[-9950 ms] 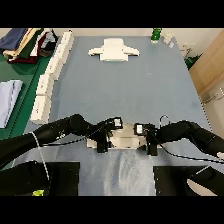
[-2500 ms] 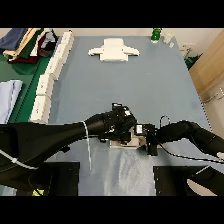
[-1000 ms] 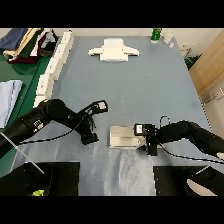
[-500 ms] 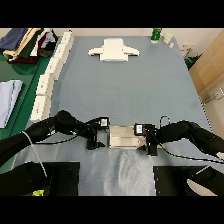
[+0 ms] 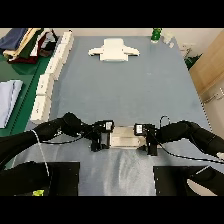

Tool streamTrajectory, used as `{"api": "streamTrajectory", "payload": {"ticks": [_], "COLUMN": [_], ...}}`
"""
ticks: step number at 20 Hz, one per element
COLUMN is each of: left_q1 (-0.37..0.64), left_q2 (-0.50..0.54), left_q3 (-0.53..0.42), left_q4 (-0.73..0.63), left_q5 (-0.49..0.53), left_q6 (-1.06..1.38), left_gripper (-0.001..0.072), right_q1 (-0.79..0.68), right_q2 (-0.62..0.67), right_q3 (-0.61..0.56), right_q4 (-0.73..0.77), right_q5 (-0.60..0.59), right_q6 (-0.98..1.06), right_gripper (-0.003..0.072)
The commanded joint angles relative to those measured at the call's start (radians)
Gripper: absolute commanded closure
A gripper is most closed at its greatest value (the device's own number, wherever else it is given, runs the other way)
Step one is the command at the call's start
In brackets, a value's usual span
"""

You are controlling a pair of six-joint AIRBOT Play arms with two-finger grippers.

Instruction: Fold the box.

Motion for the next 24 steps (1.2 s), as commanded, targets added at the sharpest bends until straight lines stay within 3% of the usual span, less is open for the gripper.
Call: {"api": "streamTrajectory", "payload": {"ticks": [1,19,21,24], "left_q1": [-0.010,-0.097,-0.097,-0.097], "left_q2": [-0.012,-0.035,-0.035,-0.035], "left_q3": [0.010,0.031,0.031,0.031], "left_q4": [-0.019,0.037,0.039,0.039], "left_q5": [0.008,0.091,0.087,0.083], "left_q6": [0.001,-0.154,-0.151,-0.150], "left_gripper": [0.0011,0.0013,0.0177,0.0187], "right_q1": [0.000,0.000,0.000,0.000], "right_q2": [0.001,0.000,0.001,0.001], "right_q3": [0.001,0.001,0.001,0.001], "right_q4": [0.000,0.000,0.000,0.000], "right_q5": [0.000,0.000,0.000,0.000], "right_q6": [0.000,0.000,0.000,0.000], "right_gripper": [0.0176,0.0177,0.0177,0.0177]}}
